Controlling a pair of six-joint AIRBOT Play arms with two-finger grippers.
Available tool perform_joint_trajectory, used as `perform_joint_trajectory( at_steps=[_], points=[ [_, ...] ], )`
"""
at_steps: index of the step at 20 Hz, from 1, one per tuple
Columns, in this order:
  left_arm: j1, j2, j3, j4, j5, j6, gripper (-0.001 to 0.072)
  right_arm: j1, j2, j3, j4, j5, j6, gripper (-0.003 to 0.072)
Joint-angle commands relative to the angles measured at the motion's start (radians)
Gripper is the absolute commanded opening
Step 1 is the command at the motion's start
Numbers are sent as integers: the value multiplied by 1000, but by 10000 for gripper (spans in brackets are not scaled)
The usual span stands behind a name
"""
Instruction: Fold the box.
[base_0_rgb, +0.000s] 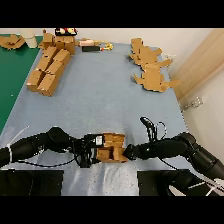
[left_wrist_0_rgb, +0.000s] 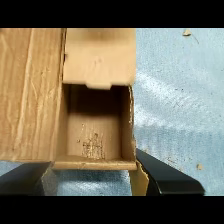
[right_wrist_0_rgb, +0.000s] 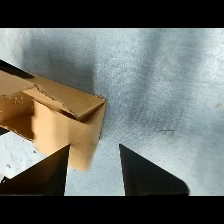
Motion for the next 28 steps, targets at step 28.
perform_joint_trajectory(
  at_steps=[28],
  points=[
    [0,0,1,0,0,0,508,415,-514,398,-339,-171,646,481]
  ],
)
